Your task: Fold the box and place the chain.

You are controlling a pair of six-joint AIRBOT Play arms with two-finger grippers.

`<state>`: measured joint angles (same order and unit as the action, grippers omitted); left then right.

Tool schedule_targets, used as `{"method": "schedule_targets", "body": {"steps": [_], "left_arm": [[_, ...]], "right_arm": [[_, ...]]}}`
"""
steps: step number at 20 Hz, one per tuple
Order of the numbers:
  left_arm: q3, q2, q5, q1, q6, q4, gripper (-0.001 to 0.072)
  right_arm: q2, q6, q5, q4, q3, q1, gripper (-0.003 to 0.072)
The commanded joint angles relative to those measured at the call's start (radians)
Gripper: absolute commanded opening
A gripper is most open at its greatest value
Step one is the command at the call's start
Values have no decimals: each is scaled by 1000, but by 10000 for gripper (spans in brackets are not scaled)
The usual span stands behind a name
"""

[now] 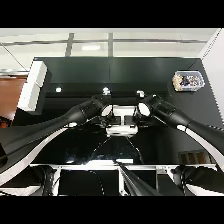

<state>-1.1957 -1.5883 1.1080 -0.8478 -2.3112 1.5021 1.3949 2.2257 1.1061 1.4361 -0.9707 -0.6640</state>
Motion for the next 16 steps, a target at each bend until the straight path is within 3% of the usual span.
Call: {"method": "schedule_targets", "body": {"steps": [1, 7, 9, 10, 16], "left_arm": [[-1, 0, 0, 3, 0, 8, 27], [-1, 0, 1, 5, 0, 4, 27], [-1, 0, 0, 5, 0, 4, 27], [-1, 0, 0, 5, 0, 5, 27], [-1, 0, 0, 6, 0, 4, 27]], "right_arm": [[31, 43, 8, -39, -2, -7, 304], [31, 45, 4, -33, -2, -3, 300], [31, 45, 13, -26, -2, -3, 62], [31, 44, 11, -31, -2, -3, 16], [31, 42, 10, -35, -2, -2, 19]]}}
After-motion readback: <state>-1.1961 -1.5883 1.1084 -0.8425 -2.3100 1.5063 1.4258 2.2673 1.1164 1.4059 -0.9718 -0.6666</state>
